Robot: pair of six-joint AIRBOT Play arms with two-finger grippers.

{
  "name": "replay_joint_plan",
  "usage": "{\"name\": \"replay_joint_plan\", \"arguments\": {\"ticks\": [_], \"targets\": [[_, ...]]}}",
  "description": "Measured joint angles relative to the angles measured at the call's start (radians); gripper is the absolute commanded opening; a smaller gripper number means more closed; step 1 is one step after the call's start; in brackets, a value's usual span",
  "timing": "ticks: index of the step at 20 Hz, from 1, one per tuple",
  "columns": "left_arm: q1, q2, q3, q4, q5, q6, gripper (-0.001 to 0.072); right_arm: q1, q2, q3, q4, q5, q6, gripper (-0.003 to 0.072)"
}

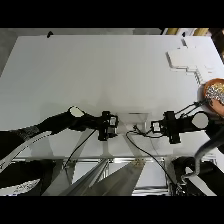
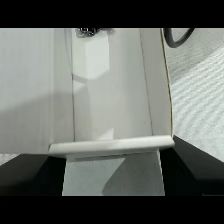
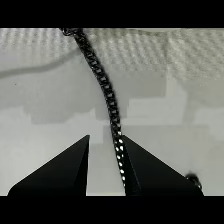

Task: Fold the box and place the chain.

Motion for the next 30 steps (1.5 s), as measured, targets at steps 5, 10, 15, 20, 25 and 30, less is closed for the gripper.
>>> {"name": "replay_joint_plan", "arguments": {"ticks": [5, 10, 15, 20, 25, 30], "targets": [[0.0, 0.0, 0.0, 0.0, 0.0, 0.0, 0.0372, -0.019, -0.062, -0.021, 0.045, -0.056, -0.081, 0.0241], [0.0, 0.0, 0.0, 0.0, 0.0, 0.0, 0.0372, -0.023, -0.088, -0.026, 0.057, -0.115, -0.105, 0.0218], [0.0, 0.0, 0.0, 0.0, 0.0, 0.0, 0.0372, -0.023, -0.114, -0.026, 0.063, -0.124, -0.111, 0.0018], [0.0, 0.0, 0.0, 0.0, 0.0, 0.0, 0.0372, -0.023, -0.055, -0.028, 0.061, -0.127, -0.097, 0.0017], [0.0, 0.0, 0.0, 0.0, 0.0, 0.0, 0.0372, -0.023, 0.117, -0.028, 0.123, -0.061, -0.061, 0.0017], [0.0, 0.0, 0.0, 0.0, 0.0, 0.0, 0.0372, -0.016, 0.253, -0.028, 0.299, 0.01, -0.055, 0.0017]]}}
